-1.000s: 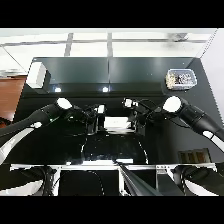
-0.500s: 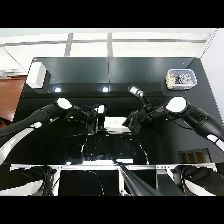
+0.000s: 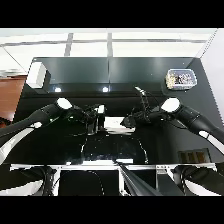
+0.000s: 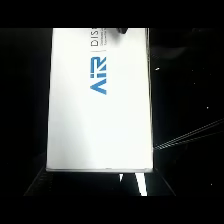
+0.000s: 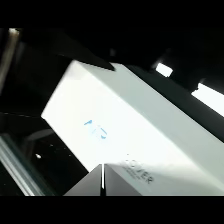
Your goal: Fold the box and place the chain.
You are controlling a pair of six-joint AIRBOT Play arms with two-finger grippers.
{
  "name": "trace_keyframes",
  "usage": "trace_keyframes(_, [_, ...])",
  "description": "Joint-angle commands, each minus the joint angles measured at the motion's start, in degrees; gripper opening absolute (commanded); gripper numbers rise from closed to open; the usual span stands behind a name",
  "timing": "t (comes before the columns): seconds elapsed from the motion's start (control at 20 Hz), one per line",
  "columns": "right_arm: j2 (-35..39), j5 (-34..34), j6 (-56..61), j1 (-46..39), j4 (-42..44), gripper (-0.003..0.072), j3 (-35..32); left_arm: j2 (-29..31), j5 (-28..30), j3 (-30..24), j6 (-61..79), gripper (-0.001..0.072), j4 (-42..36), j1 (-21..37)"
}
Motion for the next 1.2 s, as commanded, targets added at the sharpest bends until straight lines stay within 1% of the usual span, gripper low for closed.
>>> trace_keyframes(0.0, [-2.05, -0.5, 2.43, -0.02, -3.48, 0.002, -0.28, -0.04, 0.04, 0.04, 0.07, 0.0391, 0.0, 0.02])
trace_keyframes(0.4, [-2.03, -0.52, 2.43, -0.02, -3.26, 0.002, -0.28, -0.04, 0.02, 0.04, 0.07, 0.0392, -0.2, 0.02])
trace_keyframes(0.5, [-1.7, 1.01, 2.38, -0.37, -2.54, 0.002, 0.61, -0.04, 0.0, 0.04, 0.07, 0.0391, -0.2, 0.02])
trace_keyframes(0.6, [0.02, 4.11, 2.4, -2.16, -2.86, 0.002, 3.19, 0.04, 0.9, 0.15, 0.11, 0.0401, -0.17, 0.04])
trace_keyframes(0.65, [1.53, 5.62, 2.4, -4.11, -2.97, 0.002, 4.79, 0.15, 1.09, 0.61, -0.2, 0.045, -0.13, 0.04])
trace_keyframes(0.75, [5.73, 8.37, 2.4, -9.53, -3.04, 0.002, 7.43, 1.2, 0.44, 1.88, -2.75, 0.0647, 1.27, 0.04])
trace_keyframes(0.8, [8.22, 9.7, 2.4, -12.85, -3.06, 0.002, 8.17, 2.36, 0.33, 2.56, -6.27, 0.0699, 3.02, 0.04])
trace_keyframes(0.85, [10.91, 11.17, 2.4, -16.44, -3.08, 0.002, 8.35, 3.76, -0.9, 3.19, -10.01, 0.071, 5.68, 0.13])
trace_keyframes(0.9, [13.66, 13.07, 2.43, -20.46, -4.04, 0.002, 8.35, 5.53, -3.45, 3.98, -13.64, 0.071, 9.55, 0.39])
trace_keyframes(0.95, [16.06, 15.17, 2.54, -24.17, -6.49, 0.002, 8.35, 7.48, -5.95, 4.9, -18.84, 0.071, 12.72, 0.83])
trace_keyframes(1.0, [17.77, 16.92, 2.97, -27.15, -9.75, 0.002, 8.35, 8.96, -7.1, 5.77, -24.09, 0.071, 12.52, 1.25])
trace_keyframes(1.05, [18.78, 18.62, 4.09, -29.9, -13.38, 0.002, 8.35, 9.84, -8.13, 6.84, -26.03, 0.071, 10.88, 1.25])
trace_keyframes(1.15, [18.97, 21.03, 5.62, -33.44, -17.99, 0.002, 8.31, 9.33, -7.54, 9.29, -25.77, 0.071, 6.93, -0.85])
